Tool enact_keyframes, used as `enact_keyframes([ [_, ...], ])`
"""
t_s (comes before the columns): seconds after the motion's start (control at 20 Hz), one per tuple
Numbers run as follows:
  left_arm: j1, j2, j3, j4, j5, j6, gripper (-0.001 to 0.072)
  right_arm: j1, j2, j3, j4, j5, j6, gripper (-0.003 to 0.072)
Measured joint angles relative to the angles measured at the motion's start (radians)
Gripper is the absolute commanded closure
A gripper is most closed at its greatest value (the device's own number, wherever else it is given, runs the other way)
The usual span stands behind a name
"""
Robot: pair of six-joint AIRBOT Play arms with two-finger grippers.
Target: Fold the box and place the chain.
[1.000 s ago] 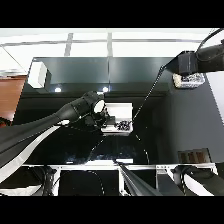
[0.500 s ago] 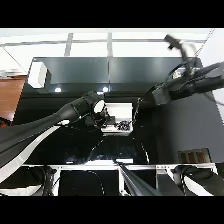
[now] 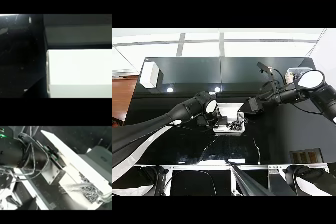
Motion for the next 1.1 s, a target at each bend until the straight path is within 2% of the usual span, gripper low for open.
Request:
enact_keyframes([
  [0.25, 0.0, 0.0, 0.0, 0.0, 0.0, 0.0, 0.0681, -0.106, 0.025, -0.018, -0.07, 0.069, -0.015, 0.023],
  [0.4, 0.0, 0.0, 0.0, 0.0, 0.0, 0.0, 0.0681, -0.158, 0.085, -0.119, -0.145, 0.022, -0.122, 0.0228],
  [0.45, 0.0, 0.0, 0.0, 0.0, -0.001, 0.0, 0.0681, -0.159, 0.1, -0.169, -0.159, -0.014, -0.169, 0.0124],
  [0.5, 0.0, 0.0, 0.0, 0.0, -0.001, 0.0, 0.0681, -0.149, 0.111, -0.219, -0.175, -0.057, -0.213, -0.0034],
  [0.65, 0.0, 0.0, 0.0, 0.0, -0.001, 0.0, 0.0681, -0.075, 0.127, -0.339, -0.236, -0.207, -0.369, -0.0034],
  [0.85, 0.0, 0.0, 0.0, 0.0, -0.002, 0.0, 0.0681, 0.013, 0.111, -0.407, -0.29, -0.386, -0.687, -0.0034],
  [1.1, 0.0, 0.0, 0.0, 0.0, -0.004, 0.0, 0.0681, 0.003, 0.027, -0.417, -0.167, -0.446, -1.064, -0.0034],
])
